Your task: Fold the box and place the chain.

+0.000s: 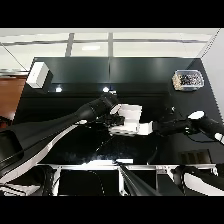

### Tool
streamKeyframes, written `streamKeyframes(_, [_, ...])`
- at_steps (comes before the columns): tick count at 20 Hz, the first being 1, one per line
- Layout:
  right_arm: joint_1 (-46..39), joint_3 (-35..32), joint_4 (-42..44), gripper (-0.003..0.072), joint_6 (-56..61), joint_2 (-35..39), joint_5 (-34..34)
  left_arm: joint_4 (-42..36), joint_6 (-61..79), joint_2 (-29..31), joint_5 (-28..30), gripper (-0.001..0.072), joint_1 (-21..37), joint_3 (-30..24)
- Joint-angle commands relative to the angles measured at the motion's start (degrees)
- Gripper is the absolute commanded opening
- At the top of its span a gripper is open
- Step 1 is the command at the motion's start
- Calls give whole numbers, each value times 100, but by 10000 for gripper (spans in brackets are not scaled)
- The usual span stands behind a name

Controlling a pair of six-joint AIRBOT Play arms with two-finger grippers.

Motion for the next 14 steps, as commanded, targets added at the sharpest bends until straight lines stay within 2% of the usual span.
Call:
streamKeyframes(1, [238,221,575,10,-699,-166,387,-33,-2,2,-11,27,4,2])
streamKeyframes(5, [238,826,162,19,-560,-153,1021,-153,0,2,-9,27,4,2])
streamKeyframes(7, [238,1025,155,476,-514,-153,1346,-151,0,2,-9,27,4,2])
streamKeyframes(8, [238,1084,160,503,-516,-153,1460,-151,0,2,-4,27,4,2])
streamKeyframes(14, [275,1119,157,499,-188,-153,1346,-149,0,2,-4,27,4,2])
